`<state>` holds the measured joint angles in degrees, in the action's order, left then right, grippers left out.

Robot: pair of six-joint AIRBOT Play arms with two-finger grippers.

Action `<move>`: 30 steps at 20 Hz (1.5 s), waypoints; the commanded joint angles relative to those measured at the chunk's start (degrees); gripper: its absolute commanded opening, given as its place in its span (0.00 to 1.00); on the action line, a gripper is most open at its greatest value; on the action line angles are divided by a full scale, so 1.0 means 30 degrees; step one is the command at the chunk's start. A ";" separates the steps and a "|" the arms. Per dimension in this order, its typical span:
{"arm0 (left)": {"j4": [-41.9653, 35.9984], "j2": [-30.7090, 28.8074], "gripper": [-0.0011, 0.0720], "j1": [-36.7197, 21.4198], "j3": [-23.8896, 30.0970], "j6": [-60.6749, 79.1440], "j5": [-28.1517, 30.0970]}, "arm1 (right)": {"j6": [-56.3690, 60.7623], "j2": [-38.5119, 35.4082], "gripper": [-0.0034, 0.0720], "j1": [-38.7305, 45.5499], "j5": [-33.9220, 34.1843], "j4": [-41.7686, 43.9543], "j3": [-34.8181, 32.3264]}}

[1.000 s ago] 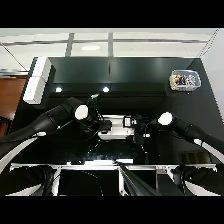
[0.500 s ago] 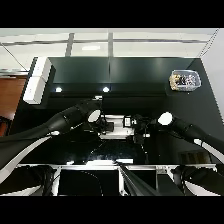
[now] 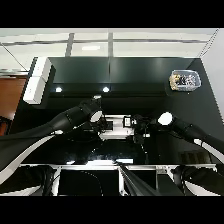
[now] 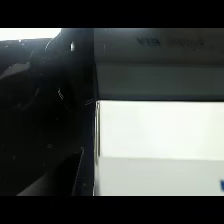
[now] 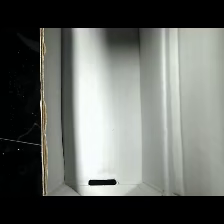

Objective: Fold the box and place the chain.

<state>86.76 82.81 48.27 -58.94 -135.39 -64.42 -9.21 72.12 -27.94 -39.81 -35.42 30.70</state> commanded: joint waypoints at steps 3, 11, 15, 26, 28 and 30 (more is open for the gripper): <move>-0.0729 0.0678 0.34 0.0007 -0.0022 -0.0087 0.0270 | 0.0000 -0.0015 0.28 0.0015 -0.0007 0.0000 -0.0007; -0.1005 0.0743 0.05 -0.0015 -0.0022 -0.0015 0.0306 | 0.0000 -0.0015 0.28 0.0015 -0.0007 0.0000 -0.0007; -0.1093 0.0743 0.52 -0.0015 -0.0022 -0.0022 0.0299 | 0.0000 -0.0015 0.28 0.0015 -0.0007 0.0000 -0.0007; -0.1005 0.0743 0.05 -0.0058 -0.0109 0.0044 0.0284 | 0.0197 -0.0015 0.50 0.0015 -0.0080 -0.0066 -0.0007; -0.0925 0.0743 0.05 -0.0058 -0.0168 0.0051 0.0335 | 0.0903 -0.0058 0.89 0.0015 0.0073 -0.0073 0.0000; -0.0933 0.0736 0.05 -0.0066 -0.0240 0.0051 0.0160 | 0.1953 -0.0452 0.89 0.0029 -0.0240 -0.0612 0.0000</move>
<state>83.77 85.08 48.14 -59.40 -135.33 -63.57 -6.92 71.68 -27.88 -39.77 -35.86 30.70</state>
